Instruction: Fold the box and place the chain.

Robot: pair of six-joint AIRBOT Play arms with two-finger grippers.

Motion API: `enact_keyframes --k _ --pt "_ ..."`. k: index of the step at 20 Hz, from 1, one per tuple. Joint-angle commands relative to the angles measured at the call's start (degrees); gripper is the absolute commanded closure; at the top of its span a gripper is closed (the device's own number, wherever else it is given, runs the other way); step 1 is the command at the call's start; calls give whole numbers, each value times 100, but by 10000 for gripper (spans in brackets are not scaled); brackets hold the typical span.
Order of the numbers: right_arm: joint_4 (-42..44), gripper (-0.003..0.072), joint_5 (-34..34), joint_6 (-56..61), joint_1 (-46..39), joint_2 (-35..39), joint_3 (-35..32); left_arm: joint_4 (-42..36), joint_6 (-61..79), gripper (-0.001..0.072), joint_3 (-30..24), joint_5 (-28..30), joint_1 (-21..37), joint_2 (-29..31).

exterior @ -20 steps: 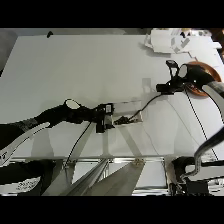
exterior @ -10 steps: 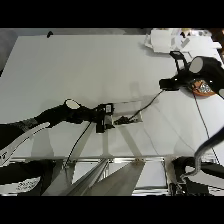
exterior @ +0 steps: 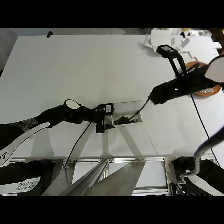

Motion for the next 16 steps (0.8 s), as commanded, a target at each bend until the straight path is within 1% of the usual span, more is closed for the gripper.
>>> enact_keyframes --k 1,4,6,8,10,13,16 --pt "780 669 46 -55 533 520 2 2 0 573 0 0 2 2" --pt "1029 669 -378 -57 896 649 2 2 0 573 0 0 2 2" --pt "1023 669 -903 -57 1185 616 0 2 0 573 0 2 2 2" --pt "966 669 -1412 -59 1464 507 -2 2 0 573 0 0 2 2" --pt "750 669 -1692 -59 1655 317 -2 2 0 573 0 0 2 2" --pt "551 669 -1661 -55 1683 -109 -4 2 0 573 0 2 2 2" --pt "356 669 -1370 114 1683 -560 -4 2 0 573 0 0 2 2"
